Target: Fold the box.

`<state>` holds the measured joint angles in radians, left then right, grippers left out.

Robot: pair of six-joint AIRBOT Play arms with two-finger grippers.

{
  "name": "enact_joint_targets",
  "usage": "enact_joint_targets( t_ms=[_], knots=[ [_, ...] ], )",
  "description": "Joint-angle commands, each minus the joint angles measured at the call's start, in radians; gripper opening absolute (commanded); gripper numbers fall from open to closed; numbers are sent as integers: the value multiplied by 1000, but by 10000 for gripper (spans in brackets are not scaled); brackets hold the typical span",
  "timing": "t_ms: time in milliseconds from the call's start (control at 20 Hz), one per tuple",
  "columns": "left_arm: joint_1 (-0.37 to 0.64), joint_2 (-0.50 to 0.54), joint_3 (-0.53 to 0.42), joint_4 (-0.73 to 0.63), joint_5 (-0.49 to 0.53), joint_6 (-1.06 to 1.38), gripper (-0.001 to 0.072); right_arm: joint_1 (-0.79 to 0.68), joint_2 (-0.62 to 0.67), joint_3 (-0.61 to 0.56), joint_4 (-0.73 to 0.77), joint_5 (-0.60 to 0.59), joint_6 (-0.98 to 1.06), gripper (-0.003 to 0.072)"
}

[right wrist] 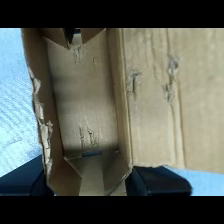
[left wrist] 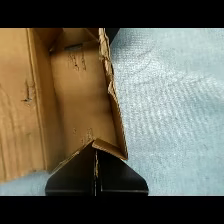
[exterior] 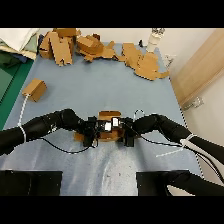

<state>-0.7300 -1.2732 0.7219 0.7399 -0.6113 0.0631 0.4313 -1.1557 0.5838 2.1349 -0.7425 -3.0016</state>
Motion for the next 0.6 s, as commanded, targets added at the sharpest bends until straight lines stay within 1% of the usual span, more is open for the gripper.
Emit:
enact_joint_targets(
  t_ms=[0,50,100,550],
  knots=[
    [0,-1,0,-16,8,-8,397,1,0,0,0,0,0,503],
    [0,-1,0,-34,18,-28,495,1,0,0,0,0,0,503],
    [0,-1,0,-34,24,-31,471,1,0,0,0,0,0,503],
    [0,0,0,-37,27,-32,469,1,0,0,0,0,0,503]
  ],
)
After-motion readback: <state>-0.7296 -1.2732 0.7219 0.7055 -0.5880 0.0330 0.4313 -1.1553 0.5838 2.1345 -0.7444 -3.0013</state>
